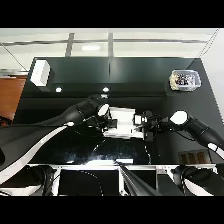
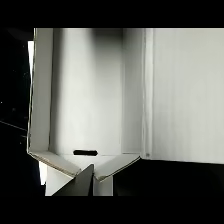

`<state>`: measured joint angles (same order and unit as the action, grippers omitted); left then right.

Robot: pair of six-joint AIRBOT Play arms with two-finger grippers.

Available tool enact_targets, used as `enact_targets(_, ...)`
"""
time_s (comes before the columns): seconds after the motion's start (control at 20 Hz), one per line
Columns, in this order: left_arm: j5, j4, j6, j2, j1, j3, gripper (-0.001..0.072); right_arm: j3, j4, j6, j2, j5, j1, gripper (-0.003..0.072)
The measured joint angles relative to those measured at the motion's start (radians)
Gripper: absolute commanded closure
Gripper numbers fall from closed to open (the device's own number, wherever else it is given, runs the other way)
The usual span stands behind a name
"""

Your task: Fold the box and place the chain.

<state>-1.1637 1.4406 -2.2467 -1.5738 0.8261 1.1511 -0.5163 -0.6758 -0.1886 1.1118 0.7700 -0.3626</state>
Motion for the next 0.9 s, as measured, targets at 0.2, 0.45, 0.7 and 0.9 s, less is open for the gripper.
enact_targets(0.2, 0.0, -0.001, 0.0, 0.0, 0.001, 0.0, 0.068, 0.0, 0.03, -0.002, 0.014, 0.02, 0.0, 0.0558)
enact_targets(0.45, 0.013, -0.007, 0.0, 0.0, 0.001, 0.0, 0.068, 0.0, 0.031, 0.032, 0.018, -0.015, 0.002, 0.0346)
enact_targets(0.7, 0.018, -0.008, -0.003, 0.0, 0.001, 0.0, 0.068, -0.003, -0.032, 0.083, -0.01, -0.05, 0.041, 0.0347)
enact_targets(0.9, 0.009, -0.008, 0.0, 0.0, 0.001, 0.0, 0.068, -0.004, -0.064, 0.099, -0.021, -0.005, 0.064, 0.0139)
